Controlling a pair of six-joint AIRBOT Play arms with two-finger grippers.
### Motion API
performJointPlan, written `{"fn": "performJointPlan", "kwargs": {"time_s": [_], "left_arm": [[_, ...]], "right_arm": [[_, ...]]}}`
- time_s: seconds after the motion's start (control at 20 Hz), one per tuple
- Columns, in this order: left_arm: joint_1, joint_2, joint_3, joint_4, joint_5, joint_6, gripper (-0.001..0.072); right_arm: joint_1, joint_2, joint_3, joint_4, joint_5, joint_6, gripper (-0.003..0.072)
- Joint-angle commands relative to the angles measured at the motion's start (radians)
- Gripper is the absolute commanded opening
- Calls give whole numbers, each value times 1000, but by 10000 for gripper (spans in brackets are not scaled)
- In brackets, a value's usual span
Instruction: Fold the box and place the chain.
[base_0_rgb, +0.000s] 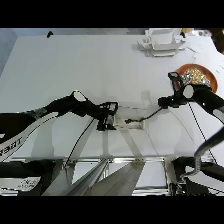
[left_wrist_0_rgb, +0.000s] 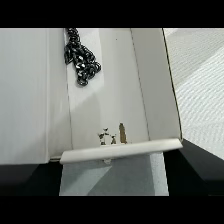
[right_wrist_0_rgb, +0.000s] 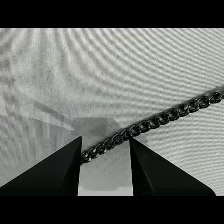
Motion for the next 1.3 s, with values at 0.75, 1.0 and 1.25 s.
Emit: {"fn": "performJointPlan", "kwargs": {"time_s": [0.75,1.0,1.25], "left_arm": [[1,0,0,0,0,0,83],[1,0,0,0,0,0,83],[1,0,0,0,0,0,83]], "right_arm": [[53,-31,-1,-9,89,-3,17],[59,75,-1,-22,136,-2,16],[59,301,-1,22,209,-12,16]]}}
